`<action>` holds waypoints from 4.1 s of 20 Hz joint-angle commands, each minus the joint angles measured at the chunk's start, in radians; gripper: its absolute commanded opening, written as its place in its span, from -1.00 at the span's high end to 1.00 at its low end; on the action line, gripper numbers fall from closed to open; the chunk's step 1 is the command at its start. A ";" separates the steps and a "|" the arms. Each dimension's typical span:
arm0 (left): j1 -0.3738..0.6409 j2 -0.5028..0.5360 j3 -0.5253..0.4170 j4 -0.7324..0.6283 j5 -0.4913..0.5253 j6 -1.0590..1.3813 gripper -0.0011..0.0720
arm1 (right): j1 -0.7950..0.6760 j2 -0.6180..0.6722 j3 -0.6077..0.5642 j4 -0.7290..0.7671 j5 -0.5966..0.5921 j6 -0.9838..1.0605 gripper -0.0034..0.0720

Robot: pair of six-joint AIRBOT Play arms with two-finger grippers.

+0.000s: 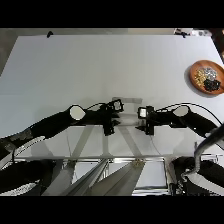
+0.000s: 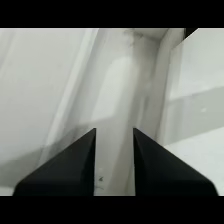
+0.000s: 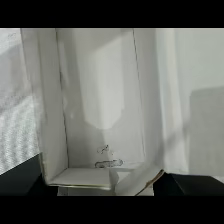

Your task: Fold the box and place the chain.

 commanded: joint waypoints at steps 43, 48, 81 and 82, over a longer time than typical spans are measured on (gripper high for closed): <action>0.454 -0.045 0.000 0.293 -0.403 -1.170 0.96 | 0.001 0.000 0.000 0.000 0.000 -0.001 -0.37; 0.424 -0.063 0.000 0.296 -0.380 -1.152 0.96 | 0.001 0.000 0.000 0.000 0.000 -0.001 -0.37; 0.318 -0.082 0.000 0.013 -0.364 -0.858 0.95 | 0.001 0.000 0.000 0.000 0.000 -0.001 -0.37; 0.318 -0.082 0.000 -0.001 -0.367 -0.837 0.94 | 0.001 0.000 0.000 0.000 0.000 -0.001 -0.37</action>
